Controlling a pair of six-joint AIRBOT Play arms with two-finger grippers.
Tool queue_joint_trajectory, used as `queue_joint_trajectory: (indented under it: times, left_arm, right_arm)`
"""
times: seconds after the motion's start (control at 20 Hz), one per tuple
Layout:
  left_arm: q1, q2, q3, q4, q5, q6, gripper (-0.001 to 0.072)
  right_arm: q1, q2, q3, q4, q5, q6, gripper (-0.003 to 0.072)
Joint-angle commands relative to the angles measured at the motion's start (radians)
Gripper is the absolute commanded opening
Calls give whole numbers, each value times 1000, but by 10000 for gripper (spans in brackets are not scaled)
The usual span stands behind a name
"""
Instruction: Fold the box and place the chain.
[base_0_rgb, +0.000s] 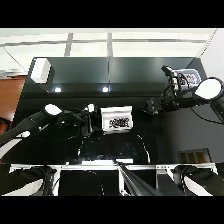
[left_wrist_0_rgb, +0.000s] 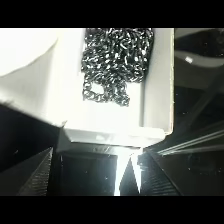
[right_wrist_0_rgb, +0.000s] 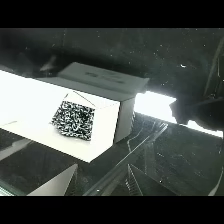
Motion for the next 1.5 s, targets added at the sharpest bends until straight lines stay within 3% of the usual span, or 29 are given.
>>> queue_joint_trajectory:
  times: [0.0, 0.7, 0.95, 1.0, 1.05, 1.15, 1.3, 1.4, 1.45]
  left_arm:
    - [-42, -19, 18, 55, 38, 6, 704]
    - [-86, -46, 50, 77, 52, -40, 704]
    - [-135, -48, 50, 70, 118, -40, 700]
    - [-137, -48, 50, 70, 120, -42, 679]
    - [-137, -48, 50, 70, 120, -42, 605]
    - [-137, -48, 49, 70, 120, -42, 357]
    - [-137, -48, 49, 70, 120, -42, 326]
    - [-137, -48, 49, 71, 120, -42, 326]
    - [-137, -48, 49, 71, 120, -42, 326]
  right_arm:
    - [0, 1, 0, -1, -7, 0, 380]
    - [0, 0, 0, -3, -35, 0, 380]
    - [0, 0, 0, -3, -35, 0, 380]
    - [0, 0, 0, -3, -35, 0, 380]
    - [0, 0, 0, -3, -35, 0, 380]
    - [0, 0, -1, -3, -39, 0, 380]
    - [17, -1, -27, 1, -134, 0, 384]
    - [65, -21, -36, 23, -257, -28, 691]
    - [88, -41, -36, 57, -324, -51, 691]
